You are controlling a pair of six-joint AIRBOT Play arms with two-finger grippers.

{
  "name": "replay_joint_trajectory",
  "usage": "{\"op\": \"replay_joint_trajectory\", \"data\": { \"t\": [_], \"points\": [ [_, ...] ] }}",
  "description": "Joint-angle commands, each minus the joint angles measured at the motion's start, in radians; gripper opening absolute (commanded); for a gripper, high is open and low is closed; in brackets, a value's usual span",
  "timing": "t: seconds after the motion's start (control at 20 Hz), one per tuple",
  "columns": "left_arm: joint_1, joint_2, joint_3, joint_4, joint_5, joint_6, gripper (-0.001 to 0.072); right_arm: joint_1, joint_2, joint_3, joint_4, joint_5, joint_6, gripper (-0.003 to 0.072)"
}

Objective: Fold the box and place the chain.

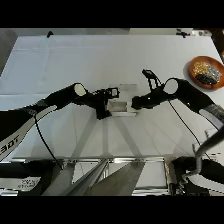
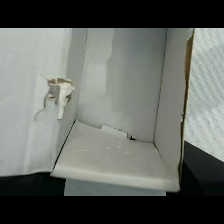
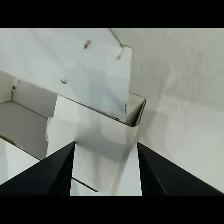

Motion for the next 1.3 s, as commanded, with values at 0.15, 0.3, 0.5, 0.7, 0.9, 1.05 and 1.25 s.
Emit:
{"op": "replay_joint_trajectory", "data": {
  "t": [0.15, 0.3, 0.5, 0.7, 0.9, 1.05, 1.25],
  "points": [
    [0.0, 0.001, 0.0, 0.0, 0.0, 0.0, 0.0212, 0.075, -0.009, 0.033, -0.085, -0.015, 0.164, 0.0399],
    [0.0, 0.001, 0.0, 0.0, 0.0, 0.0, 0.0212, 0.106, -0.031, 0.033, -0.164, 0.031, 0.221, 0.0399],
    [0.0, 0.001, 0.0, 0.0, 0.0, 0.0, 0.0212, 0.141, -0.069, 0.033, -0.195, 0.026, 0.267, 0.0399],
    [0.0, 0.001, 0.0, 0.0, 0.0, 0.0, 0.0212, 0.175, -0.094, 0.048, -0.204, -0.026, 0.31, 0.0382],
    [0.0, 0.001, 0.0, 0.0, 0.0, 0.0, 0.0212, 0.177, -0.171, 0.151, -0.208, 0.074, 0.31, 0.036],
    [0.0, 0.001, 0.0, 0.0, 0.0, 0.0, 0.0212, 0.201, -0.252, 0.247, -0.235, 0.171, 0.32, 0.0309],
    [0.0, 0.001, 0.0, 0.0, 0.0, 0.0, 0.0212, 0.221, -0.294, 0.281, -0.259, 0.209, 0.406, 0.0307]
  ]
}}
